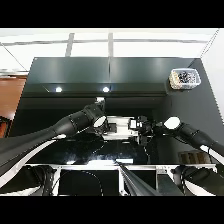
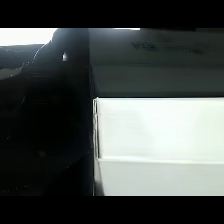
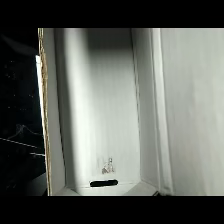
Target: Fold the box and place the chain.
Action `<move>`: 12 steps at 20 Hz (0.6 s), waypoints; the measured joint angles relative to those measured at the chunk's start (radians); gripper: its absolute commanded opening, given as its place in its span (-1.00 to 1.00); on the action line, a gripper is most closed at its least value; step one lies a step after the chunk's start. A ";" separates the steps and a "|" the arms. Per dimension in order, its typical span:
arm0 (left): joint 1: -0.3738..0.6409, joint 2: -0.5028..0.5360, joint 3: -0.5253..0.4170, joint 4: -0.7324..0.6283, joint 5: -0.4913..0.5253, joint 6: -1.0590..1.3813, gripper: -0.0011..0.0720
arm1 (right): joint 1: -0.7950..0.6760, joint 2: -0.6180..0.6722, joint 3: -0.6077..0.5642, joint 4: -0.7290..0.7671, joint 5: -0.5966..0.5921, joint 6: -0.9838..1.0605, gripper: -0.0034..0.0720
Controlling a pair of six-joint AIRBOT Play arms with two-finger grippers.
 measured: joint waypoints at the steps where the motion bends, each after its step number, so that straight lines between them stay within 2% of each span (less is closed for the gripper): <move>1: 0.000 0.000 0.002 0.000 0.003 0.000 -0.10 | 0.000 0.000 0.000 0.000 0.000 0.000 0.36; 9: 0.000 -0.010 0.006 0.009 -0.006 0.001 -0.13 | 0.000 0.000 0.000 0.000 0.000 0.000 0.36; 10: 0.000 -0.014 0.006 0.011 -0.007 0.001 -0.21 | 0.000 0.000 0.000 0.000 0.000 0.000 0.36; 11: 0.000 -0.018 0.006 0.014 -0.007 0.001 -0.22 | 0.000 0.000 0.000 0.000 0.000 0.000 0.36; 12: 0.000 -0.022 0.006 0.014 -0.007 0.003 -0.52 | 0.000 0.000 0.000 0.000 0.000 0.000 0.36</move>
